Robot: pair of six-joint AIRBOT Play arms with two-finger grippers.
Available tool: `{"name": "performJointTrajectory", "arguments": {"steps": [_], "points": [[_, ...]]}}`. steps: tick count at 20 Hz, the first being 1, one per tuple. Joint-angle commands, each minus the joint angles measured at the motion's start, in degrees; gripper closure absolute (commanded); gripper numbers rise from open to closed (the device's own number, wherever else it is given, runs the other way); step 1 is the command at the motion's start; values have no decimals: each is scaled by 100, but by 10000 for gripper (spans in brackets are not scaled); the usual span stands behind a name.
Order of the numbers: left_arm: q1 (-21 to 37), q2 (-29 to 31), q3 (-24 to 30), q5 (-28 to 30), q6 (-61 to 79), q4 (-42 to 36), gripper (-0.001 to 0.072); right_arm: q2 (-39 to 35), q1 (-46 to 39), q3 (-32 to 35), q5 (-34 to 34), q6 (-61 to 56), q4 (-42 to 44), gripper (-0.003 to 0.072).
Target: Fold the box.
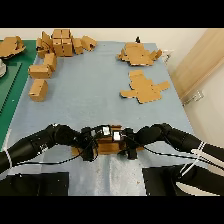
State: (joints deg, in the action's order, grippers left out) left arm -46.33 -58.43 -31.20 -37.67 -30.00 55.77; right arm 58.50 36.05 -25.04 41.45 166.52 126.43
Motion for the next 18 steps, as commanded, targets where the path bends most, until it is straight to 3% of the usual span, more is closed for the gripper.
{"name": "performJointTrajectory", "arguments": {"steps": [1,3,7,9,12,18], "points": [[0,282,-28,-522,-2636,1661,698,2,4,-2,0,-2,-2,174],[0,723,-26,-938,-3864,2393,698,2,4,-2,0,-2,0,174],[52,1635,61,-1115,-6461,3770,698,2,4,-2,0,-2,0,174],[348,1880,267,-1412,-7903,4054,697,2,7,-2,0,-2,0,174],[859,1947,752,-1882,-8682,3685,698,0,4,-2,0,-2,0,174],[1141,1932,1318,-938,-8260,1744,698,2,4,-2,-2,-2,0,174]]}}
